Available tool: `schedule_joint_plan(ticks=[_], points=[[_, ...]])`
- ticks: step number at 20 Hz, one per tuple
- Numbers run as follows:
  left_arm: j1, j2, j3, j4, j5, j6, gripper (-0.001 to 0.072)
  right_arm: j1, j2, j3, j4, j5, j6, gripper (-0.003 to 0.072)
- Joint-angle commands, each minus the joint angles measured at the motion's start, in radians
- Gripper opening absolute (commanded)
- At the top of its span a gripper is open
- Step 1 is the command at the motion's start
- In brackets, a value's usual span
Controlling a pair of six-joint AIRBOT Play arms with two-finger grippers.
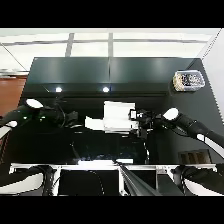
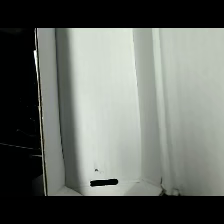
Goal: Fold the box and place the chain.
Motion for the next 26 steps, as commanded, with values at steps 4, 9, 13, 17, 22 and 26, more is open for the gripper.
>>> schedule_joint_plan(ticks=[4, 9, 13, 17, 22, 26], points=[[-0.142, -0.088, 0.014, -0.263, 0.053, 0.23, 0.0027, 0.0, 0.0, 0.0, 0.0, 0.0, 0.0, 0.0166], [-0.088, -0.088, 0.064, -0.272, -0.049, 0.275, 0.0131, 0.0, 0.0, 0.0, 0.0, 0.0, 0.0, 0.0166], [-0.065, -0.088, 0.128, -0.272, -0.152, 0.275, 0.0577, 0.0, 0.0, 0.0, 0.0, 0.0, 0.0, 0.0166], [-0.119, -0.088, 0.195, -0.244, -0.166, 0.275, 0.0572, 0.0, 0.0, 0.0, 0.0, 0.0, 0.0, 0.0166], [-0.242, -0.088, 0.265, -0.15, -0.145, 0.254, 0.0547, 0.0, 0.0, 0.0, 0.0, 0.0, 0.0, 0.0166], [-0.284, -0.088, 0.287, -0.077, -0.145, 0.179, 0.0544, 0.0, 0.0, 0.0, 0.0, 0.0, 0.0, 0.0166]])
